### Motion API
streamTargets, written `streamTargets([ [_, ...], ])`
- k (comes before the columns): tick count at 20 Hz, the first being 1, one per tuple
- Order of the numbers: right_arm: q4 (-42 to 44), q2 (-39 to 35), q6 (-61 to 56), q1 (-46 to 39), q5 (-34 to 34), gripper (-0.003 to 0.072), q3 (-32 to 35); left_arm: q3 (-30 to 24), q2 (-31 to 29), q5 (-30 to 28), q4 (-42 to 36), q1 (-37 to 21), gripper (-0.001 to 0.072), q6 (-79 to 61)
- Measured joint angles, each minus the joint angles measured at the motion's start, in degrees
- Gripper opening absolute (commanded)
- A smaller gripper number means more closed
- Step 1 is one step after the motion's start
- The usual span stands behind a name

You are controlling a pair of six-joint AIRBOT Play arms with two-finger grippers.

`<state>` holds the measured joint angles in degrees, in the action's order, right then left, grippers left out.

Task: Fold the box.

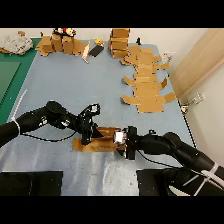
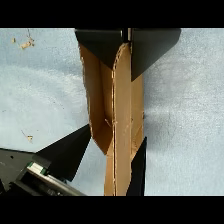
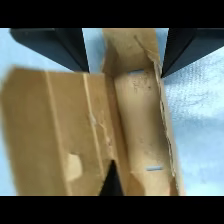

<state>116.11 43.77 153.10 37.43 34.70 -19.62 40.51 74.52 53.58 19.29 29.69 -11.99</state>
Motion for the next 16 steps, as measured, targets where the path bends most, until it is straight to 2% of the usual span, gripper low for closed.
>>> streamTargets([
  [6, 2.4, 6.2, 4.5, -0.7, 3.3, 0.0708, -2.6, 0.0, 0.0, 0.0, 0.0, 0.0, 0.0011, 0.0],
  [13, 2.4, 7.6, 4.7, -0.8, 4.2, 0.0708, -3.0, 0.0, 0.0, 0.0, 0.0, 0.0, 0.0011, 0.0],
  [16, 2.3, 8.0, 5.1, -0.8, 2.4, 0.0708, -3.0, 0.0, 0.0, 0.0, 0.0, 0.0, 0.0011, 0.0],
])
